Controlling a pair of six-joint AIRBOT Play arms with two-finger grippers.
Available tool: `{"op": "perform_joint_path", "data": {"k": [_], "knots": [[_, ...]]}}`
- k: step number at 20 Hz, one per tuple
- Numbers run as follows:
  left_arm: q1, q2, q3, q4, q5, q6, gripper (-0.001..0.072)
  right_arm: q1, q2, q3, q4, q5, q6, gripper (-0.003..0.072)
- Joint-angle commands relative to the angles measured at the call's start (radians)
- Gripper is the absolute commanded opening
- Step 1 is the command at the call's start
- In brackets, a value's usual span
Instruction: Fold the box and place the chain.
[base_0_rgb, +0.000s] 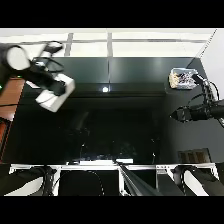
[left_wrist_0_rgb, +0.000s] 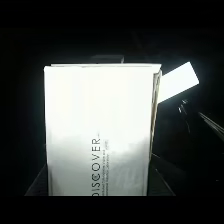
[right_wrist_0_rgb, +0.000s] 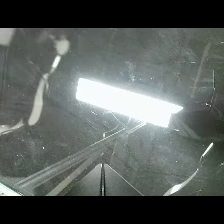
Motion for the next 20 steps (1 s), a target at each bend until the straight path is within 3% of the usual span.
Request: {"op": "perform_joint_path", "data": {"k": [1,5,7,9,14,20], "knots": [[0.257,0.011,-0.045,0.011,-0.006,-0.064,0.0395,0.000,0.000,0.000,0.000,0.000,0.005,0.0014],[0.520,0.007,-0.148,-0.013,0.137,-0.116,0.0397,0.000,0.000,0.000,0.002,-0.007,0.026,0.0014],[0.579,-0.018,-0.160,-0.042,0.170,-0.048,0.0399,0.000,0.000,0.000,0.006,-0.018,0.031,0.0014],[0.582,-0.053,-0.159,-0.049,0.199,0.082,0.0399,0.000,0.000,0.000,0.024,-0.033,0.034,0.0014],[0.582,-0.146,-0.158,-0.059,0.350,0.098,0.0397,0.000,0.000,0.000,0.063,-0.047,0.045,0.0014],[0.582,-0.305,-0.052,-0.195,0.359,0.206,0.0399,0.000,0.000,0.000,0.071,-0.080,0.082,0.0014]]}}
